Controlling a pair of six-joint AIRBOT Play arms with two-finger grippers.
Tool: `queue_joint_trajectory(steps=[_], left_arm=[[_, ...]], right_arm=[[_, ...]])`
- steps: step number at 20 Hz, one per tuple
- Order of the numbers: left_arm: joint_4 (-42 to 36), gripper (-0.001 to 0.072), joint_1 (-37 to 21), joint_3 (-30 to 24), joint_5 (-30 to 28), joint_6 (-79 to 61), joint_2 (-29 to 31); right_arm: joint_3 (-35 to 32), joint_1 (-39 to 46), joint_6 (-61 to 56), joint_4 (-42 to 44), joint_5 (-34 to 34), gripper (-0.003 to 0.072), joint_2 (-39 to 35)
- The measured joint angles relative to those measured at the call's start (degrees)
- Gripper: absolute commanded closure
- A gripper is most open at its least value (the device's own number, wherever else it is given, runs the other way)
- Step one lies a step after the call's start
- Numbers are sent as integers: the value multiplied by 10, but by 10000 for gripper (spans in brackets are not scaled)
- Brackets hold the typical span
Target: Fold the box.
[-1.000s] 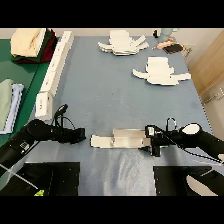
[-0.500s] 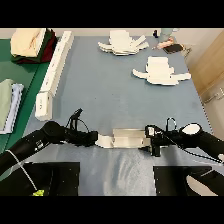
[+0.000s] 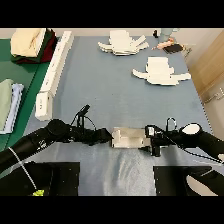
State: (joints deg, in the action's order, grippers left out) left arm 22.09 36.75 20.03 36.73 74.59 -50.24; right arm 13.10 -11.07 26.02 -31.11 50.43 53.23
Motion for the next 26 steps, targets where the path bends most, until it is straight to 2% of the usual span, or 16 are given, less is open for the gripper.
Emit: queue_joint_trajectory(steps=[5, 10, 17, 21, 23, 26], left_arm=[[-13, 117, 3, 8, -3, -2, -2], [-18, 118, 5, 10, -59, -2, -11], [22, 119, 45, 36, -56, 41, -21], [103, 126, 102, 69, -65, 142, -47], [177, 127, 124, 96, -58, 221, -68], [324, 127, 149, 151, -18, 366, -102]], right_arm=[[0, 0, 0, 0, 0, 228, 0], [0, 0, 0, 0, 0, 228, 0], [0, 0, 0, 0, 0, 228, 0], [0, 0, 0, 0, 0, 228, 0], [0, 0, 0, 0, 0, 228, 0], [0, 0, 0, 0, 0, 228, 0]])
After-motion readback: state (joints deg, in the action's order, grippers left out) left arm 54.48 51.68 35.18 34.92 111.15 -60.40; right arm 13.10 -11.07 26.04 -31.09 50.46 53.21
